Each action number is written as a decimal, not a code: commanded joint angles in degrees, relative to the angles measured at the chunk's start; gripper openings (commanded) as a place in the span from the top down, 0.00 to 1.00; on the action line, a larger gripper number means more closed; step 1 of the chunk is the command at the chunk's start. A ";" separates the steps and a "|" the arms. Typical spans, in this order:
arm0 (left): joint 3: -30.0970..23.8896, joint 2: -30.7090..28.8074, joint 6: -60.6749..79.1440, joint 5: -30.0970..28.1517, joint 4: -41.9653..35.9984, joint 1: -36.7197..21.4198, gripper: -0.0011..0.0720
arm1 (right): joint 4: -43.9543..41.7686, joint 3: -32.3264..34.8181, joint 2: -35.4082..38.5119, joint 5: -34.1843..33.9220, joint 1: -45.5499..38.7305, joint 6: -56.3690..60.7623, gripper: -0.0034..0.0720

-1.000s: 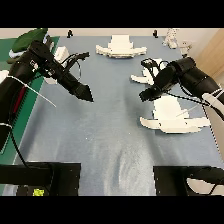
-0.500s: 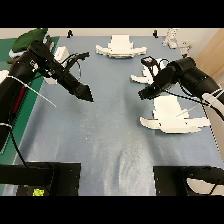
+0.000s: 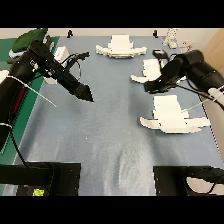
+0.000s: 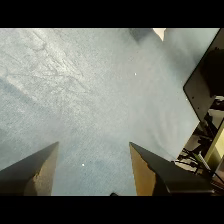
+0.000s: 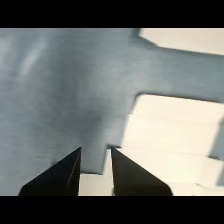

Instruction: Fold the box.

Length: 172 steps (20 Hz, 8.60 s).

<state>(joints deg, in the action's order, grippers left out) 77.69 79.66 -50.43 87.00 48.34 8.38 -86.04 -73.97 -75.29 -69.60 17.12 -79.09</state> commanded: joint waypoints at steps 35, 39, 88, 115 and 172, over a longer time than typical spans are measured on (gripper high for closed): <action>-0.02 0.04 -10.67 -4.81 -1.20 0.24 0.04 | -45.33 -5.88 -25.33 -31.08 -53.99 -38.01 0.96; -0.09 0.04 -11.93 -4.61 -1.22 0.37 0.04 | -46.40 2.47 -18.05 -21.38 -41.70 -36.44 0.96; -28.20 -11.65 -10.69 -18.23 -3.96 -1.33 0.39 | -44.85 56.57 33.97 20.02 -3.43 -34.49 0.96; -25.42 12.15 17.90 -9.75 -22.99 4.52 0.76 | -44.61 56.98 34.27 19.61 -3.17 -33.86 0.96; -42.42 -16.68 55.30 -39.98 -22.58 24.26 0.96 | -4.17 36.46 32.41 19.39 -3.19 4.74 0.36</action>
<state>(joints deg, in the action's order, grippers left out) 34.37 61.43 5.34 45.60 25.78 32.88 -90.00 -37.50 -42.57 -50.22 13.93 -74.50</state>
